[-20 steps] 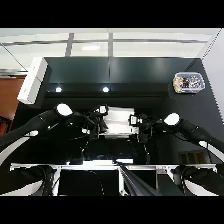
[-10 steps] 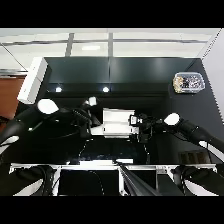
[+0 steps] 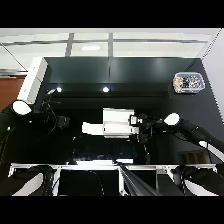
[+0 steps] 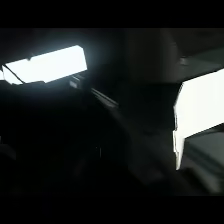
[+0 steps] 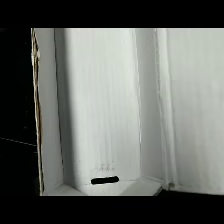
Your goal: Fold the box and place the chain.
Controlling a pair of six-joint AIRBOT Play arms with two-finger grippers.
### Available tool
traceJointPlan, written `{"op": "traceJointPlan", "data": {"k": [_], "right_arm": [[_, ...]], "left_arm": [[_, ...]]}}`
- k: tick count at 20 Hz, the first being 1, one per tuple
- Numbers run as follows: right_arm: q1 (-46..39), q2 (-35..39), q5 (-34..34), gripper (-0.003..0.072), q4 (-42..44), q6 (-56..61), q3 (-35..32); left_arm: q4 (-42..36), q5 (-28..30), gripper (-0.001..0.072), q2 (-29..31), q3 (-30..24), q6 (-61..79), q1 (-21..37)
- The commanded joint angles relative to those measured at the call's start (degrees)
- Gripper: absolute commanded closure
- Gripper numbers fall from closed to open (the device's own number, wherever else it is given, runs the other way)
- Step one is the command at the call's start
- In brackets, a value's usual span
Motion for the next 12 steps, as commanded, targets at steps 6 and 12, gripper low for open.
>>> {"op": "traceJointPlan", "data": {"k": [6,12], "right_arm": [[0.00,-0.02,0.00,0.0210,0.02,0.02,-0.02],[0.00,-0.02,0.00,0.0211,0.02,0.02,-0.02]], "left_arm": [[-22.03,-4.00,0.0684,-19.41,0.63,7.10,-2.25],[-23.58,-8.00,0.0684,-20.04,5.14,12.41,-10.54]]}}
